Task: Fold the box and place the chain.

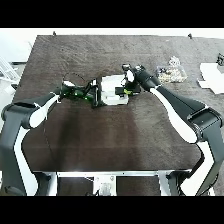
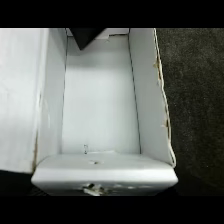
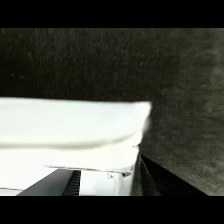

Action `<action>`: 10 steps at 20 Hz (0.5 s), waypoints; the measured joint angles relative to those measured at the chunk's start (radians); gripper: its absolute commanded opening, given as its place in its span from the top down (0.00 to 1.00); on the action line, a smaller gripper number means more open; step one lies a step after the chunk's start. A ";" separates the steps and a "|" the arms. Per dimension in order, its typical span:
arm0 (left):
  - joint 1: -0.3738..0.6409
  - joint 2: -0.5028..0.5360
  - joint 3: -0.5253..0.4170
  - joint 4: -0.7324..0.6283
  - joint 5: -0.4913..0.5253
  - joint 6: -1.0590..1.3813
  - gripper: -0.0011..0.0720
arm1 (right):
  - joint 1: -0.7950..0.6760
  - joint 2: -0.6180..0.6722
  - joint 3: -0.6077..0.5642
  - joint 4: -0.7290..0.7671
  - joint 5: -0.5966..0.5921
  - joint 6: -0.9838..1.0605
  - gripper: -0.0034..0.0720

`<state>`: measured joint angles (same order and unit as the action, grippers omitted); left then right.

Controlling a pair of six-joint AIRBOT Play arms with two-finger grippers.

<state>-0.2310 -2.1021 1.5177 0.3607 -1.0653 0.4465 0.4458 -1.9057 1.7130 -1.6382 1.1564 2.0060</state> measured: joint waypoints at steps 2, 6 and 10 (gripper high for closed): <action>0.000 0.000 0.000 0.000 0.000 0.000 0.57 | 0.000 0.005 0.003 0.001 0.006 0.001 0.36; 0.000 0.000 0.000 -0.001 0.000 -0.001 0.57 | 0.000 0.035 0.013 0.000 0.011 0.001 0.36; 0.000 0.000 0.000 -0.001 0.000 -0.001 0.57 | -0.016 0.103 0.025 -0.003 0.013 -0.024 0.36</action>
